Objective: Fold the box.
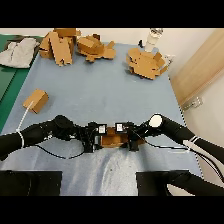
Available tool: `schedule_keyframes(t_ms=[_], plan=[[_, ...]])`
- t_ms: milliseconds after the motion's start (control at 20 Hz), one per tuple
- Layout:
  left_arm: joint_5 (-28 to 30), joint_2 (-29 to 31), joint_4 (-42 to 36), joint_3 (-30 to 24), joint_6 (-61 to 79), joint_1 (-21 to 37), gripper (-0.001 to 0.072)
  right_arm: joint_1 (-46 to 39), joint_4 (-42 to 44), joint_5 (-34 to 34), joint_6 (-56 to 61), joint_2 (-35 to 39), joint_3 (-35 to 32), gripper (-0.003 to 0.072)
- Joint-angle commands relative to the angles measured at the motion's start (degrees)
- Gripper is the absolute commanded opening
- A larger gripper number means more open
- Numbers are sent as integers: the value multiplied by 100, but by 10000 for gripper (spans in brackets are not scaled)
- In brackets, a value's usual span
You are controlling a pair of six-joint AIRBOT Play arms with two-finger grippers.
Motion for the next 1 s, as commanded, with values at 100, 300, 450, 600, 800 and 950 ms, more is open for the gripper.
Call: schedule_keyframes(t_ms=[100,300,450,600,800,950], plan=[[9,2,0,2,0,-2,466,0,74,17,177,2,0,535],[9,2,-4,2,0,-2,465,0,-57,28,739,9,0,610],[9,2,-4,2,0,-2,465,2,-83,35,776,44,0,611],[9,2,-4,2,0,-2,465,0,-358,37,1097,212,2,611],[9,2,-4,2,0,-2,466,-2,-1005,28,1764,531,2,610],[11,2,-7,2,0,-2,465,-4,-1003,50,1766,723,0,611]])
